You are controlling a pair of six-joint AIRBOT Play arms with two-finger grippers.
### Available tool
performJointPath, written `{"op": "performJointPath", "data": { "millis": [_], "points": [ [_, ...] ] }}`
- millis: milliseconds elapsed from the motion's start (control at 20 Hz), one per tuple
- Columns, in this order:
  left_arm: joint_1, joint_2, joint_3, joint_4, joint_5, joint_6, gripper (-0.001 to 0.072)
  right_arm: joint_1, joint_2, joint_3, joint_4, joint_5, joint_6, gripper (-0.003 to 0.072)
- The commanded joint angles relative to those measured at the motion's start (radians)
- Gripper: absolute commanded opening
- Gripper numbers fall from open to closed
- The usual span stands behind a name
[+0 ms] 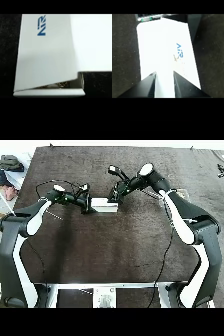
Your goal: Fold the box and place the chain.
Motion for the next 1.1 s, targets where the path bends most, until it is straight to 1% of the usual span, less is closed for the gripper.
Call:
{"op": "performJointPath", "data": {
  "millis": [0, 250, 600, 650, 700, 750, 800, 850, 1050],
  "points": [
    [0.001, 0.001, 0.001, 0.000, 0.000, 0.000, 0.0345, 0.019, 0.000, 0.000, -0.007, -0.036, -0.043, 0.0347],
    [0.001, 0.001, 0.001, 0.000, 0.000, 0.000, 0.0345, 0.022, -0.006, 0.000, -0.007, -0.043, -0.114, 0.0348],
    [0.001, 0.001, 0.001, 0.000, 0.000, 0.000, 0.0345, 0.025, -0.032, 0.000, -0.011, -0.008, -0.133, 0.0349],
    [0.001, 0.001, 0.001, 0.000, 0.000, 0.000, 0.0345, 0.025, -0.032, 0.000, -0.011, -0.010, -0.133, 0.0391],
    [0.001, 0.001, 0.001, 0.000, 0.000, 0.000, 0.0345, 0.025, -0.033, 0.000, -0.015, -0.014, -0.140, 0.0487],
    [0.001, 0.001, 0.001, 0.000, 0.000, 0.000, 0.0345, 0.025, -0.033, 0.000, -0.024, -0.025, -0.142, 0.0495],
    [0.001, 0.001, 0.001, 0.000, 0.000, 0.000, 0.0345, 0.025, -0.032, 0.000, -0.034, -0.039, -0.141, 0.0451],
    [0.001, 0.001, 0.001, 0.000, 0.000, 0.000, 0.0345, 0.025, -0.033, 0.000, -0.038, -0.055, -0.141, 0.0427],
    [0.001, 0.001, 0.001, 0.000, 0.000, 0.000, 0.0345, 0.025, -0.032, 0.000, -0.038, -0.106, -0.141, 0.0425]
  ]
}}
